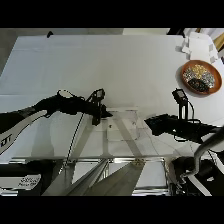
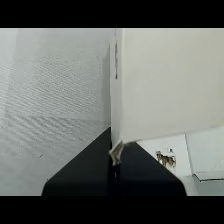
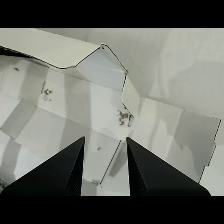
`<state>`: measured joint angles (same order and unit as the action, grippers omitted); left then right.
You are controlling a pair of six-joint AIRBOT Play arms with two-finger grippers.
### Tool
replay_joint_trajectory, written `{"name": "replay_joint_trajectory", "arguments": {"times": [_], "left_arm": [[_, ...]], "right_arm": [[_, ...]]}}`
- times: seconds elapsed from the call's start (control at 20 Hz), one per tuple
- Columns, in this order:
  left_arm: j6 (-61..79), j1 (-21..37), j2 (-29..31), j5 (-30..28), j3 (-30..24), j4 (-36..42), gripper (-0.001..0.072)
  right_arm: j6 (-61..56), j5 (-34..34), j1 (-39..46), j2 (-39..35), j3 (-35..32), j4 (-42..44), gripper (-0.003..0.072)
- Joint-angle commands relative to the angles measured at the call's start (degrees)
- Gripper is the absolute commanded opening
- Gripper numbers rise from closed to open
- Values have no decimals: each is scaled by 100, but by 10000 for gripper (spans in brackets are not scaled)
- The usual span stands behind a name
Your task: Fold the box and place the chain.
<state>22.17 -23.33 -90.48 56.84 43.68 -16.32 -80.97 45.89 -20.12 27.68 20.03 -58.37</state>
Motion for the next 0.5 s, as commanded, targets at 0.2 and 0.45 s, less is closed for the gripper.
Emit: {"name": "replay_joint_trajectory", "arguments": {"times": [0.2, 0.45], "left_arm": [[-24, -90, 31, -138, 258, -348, 0], [-118, -350, 13, -361, 551, -525, 2]], "right_arm": [[-2, -2, 0, -4, 7, -177, 296], [-2, 0, 0, -4, 7, -184, 296]]}}
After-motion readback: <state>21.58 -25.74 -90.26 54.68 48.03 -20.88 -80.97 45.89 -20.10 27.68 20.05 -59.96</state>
